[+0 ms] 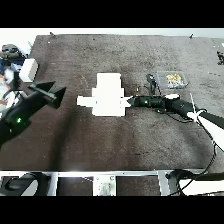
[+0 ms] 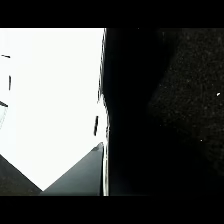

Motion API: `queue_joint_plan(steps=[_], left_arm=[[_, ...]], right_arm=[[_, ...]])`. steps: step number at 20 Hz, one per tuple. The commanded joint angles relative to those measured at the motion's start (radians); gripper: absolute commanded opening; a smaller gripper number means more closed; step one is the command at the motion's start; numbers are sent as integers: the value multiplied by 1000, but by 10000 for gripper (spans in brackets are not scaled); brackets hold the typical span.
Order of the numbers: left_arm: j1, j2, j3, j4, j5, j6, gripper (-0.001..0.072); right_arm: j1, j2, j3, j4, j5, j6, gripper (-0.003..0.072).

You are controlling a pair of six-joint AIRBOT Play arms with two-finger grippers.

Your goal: Fold the box and place the chain.

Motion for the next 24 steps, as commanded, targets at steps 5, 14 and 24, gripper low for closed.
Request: queue_joint_plan(steps=[5,14,24], left_arm=[[1,-654,566,365,-399,-401,564],[-76,-1203,1295,759,-712,-869,564],[-95,-1432,1509,600,-834,-830,563]], right_arm=[[1,0,1,-1,-3,-24,12],[1,0,1,-1,2,-51,13],[1,0,1,-13,13,-61,13]])
